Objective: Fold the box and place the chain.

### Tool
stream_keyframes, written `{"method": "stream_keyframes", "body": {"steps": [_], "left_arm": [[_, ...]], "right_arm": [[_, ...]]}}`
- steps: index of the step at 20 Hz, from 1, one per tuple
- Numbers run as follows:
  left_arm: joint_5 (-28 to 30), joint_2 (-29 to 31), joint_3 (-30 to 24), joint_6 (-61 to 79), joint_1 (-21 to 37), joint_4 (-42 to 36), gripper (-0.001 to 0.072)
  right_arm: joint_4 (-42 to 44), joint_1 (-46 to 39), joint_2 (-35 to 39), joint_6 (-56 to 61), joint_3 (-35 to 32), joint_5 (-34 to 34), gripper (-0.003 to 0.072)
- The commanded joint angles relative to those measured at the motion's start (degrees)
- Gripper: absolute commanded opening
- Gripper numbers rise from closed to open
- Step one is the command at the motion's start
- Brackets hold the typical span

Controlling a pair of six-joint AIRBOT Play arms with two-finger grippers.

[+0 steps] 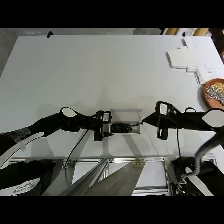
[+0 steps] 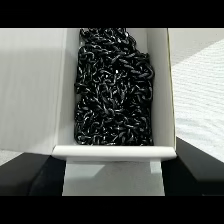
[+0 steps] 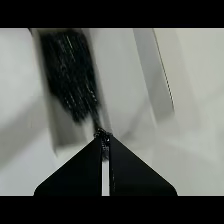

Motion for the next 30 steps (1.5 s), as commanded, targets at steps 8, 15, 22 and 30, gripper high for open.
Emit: {"method": "stream_keyframes", "body": {"steps": [8,15,22,30], "left_arm": [[0.0,0.0,0.0,0.0,0.0,0.0,0.0330],[0.0,0.0,0.0,0.0,0.0,0.0,0.0330],[0.0,0.0,0.0,0.0,0.0,0.0,0.0330],[0.0,0.0,0.0,0.0,0.0,0.0,0.0330]], "right_arm": [[18.4,23.2,-8.6,2.8,0.1,-22.0,0.0018],[14.3,26.8,-16.9,10.4,2.0,-29.1,0.0199],[-12.9,19.6,-16.9,24.0,22.2,-10.0,0.0022],[-17.0,14.1,-23.4,26.6,25.1,-2.5,0.0018]]}}
